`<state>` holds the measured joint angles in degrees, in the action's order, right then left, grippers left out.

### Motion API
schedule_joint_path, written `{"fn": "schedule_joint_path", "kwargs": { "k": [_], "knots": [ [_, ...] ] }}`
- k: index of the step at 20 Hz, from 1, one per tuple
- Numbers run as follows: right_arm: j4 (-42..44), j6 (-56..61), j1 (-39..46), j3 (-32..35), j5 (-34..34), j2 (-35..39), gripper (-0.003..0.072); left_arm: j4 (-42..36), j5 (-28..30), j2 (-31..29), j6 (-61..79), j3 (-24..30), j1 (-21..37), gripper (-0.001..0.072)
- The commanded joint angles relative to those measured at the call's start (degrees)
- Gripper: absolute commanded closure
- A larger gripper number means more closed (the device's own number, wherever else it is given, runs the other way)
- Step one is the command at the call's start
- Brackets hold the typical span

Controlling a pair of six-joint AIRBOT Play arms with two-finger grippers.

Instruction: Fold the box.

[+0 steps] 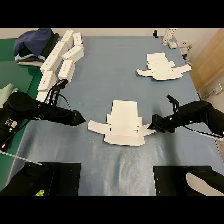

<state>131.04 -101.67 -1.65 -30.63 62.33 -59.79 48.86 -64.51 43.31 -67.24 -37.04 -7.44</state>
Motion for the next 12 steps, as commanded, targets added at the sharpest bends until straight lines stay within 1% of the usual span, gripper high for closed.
{"fn": "schedule_joint_path", "kwargs": {
  "k": [1, 2, 4, 7, 9, 12],
  "knots": [
    [0.3, -3.2, -5.0, 0.5, -0.9, 1.5, 0.0685, 0.0, 0.1, 0.0, -2.4, 0.0, 0.0, 0.0209],
    [0.3, -3.2, -7.5, 1.3, -2.5, 3.5, 0.0685, 0.0, 0.1, 0.0, -2.9, 0.0, 0.0, 0.0239],
    [0.2, -3.1, -11.9, 3.8, -5.8, 8.7, 0.0685, 0.0, 0.5, 1.7, -3.3, 0.0, 0.0, 0.0239],
    [-2.2, -2.2, -17.0, 6.8, -6.3, 15.5, 0.0685, -0.9, -0.4, 8.4, -2.5, 0.0, 1.0, 0.0238],
    [-2.2, -1.2, -18.4, 8.0, -7.7, 18.1, 0.0685, -5.1, -0.3, 13.9, 1.7, 0.0, 1.3, 0.0239],
    [-2.0, -0.8, -18.8, 8.4, -8.3, 18.9, 0.0685, -15.1, 2.0, 21.8, 9.8, 0.0, 1.5, 0.0239]
  ]
}}
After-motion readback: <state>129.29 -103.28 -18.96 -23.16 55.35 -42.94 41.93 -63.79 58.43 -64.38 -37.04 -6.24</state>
